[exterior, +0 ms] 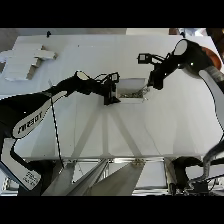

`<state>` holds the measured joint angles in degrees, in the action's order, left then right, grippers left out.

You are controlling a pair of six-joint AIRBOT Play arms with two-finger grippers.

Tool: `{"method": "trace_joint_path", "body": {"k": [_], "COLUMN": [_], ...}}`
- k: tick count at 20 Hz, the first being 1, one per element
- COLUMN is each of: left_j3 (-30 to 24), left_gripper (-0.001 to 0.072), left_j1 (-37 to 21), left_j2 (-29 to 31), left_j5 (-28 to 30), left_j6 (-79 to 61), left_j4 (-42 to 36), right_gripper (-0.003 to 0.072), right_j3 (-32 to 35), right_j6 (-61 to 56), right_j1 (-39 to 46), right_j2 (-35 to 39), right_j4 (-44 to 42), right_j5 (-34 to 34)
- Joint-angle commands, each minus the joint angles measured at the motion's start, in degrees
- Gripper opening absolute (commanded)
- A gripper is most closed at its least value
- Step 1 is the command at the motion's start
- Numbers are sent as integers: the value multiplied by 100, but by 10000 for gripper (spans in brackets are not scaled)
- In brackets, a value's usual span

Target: Fold the box and place the chain.

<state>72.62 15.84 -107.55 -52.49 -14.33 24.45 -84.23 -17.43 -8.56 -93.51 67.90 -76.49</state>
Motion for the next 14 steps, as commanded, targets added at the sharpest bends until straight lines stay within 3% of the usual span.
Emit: {"method": "trace_joint_path", "body": {"k": [1, 5, 14], "left_j3": [2, 2, 2], "left_gripper": [280, 280, 280], "left_j1": [-2, -2, -2], "left_j2": [0, 0, 0], "left_j5": [-2, -2, -2], "left_j6": [0, 0, 0], "left_j4": [0, 2, 0], "right_gripper": [19, 19, 19], "right_j3": [0, -4, -4], "right_j6": [-52, 9, -404], "right_j1": [-68, -433, -822], "right_j2": [350, 459, 461], "right_j4": [-1126, -1635, -1110], "right_j5": [-74, -37, 291]}}
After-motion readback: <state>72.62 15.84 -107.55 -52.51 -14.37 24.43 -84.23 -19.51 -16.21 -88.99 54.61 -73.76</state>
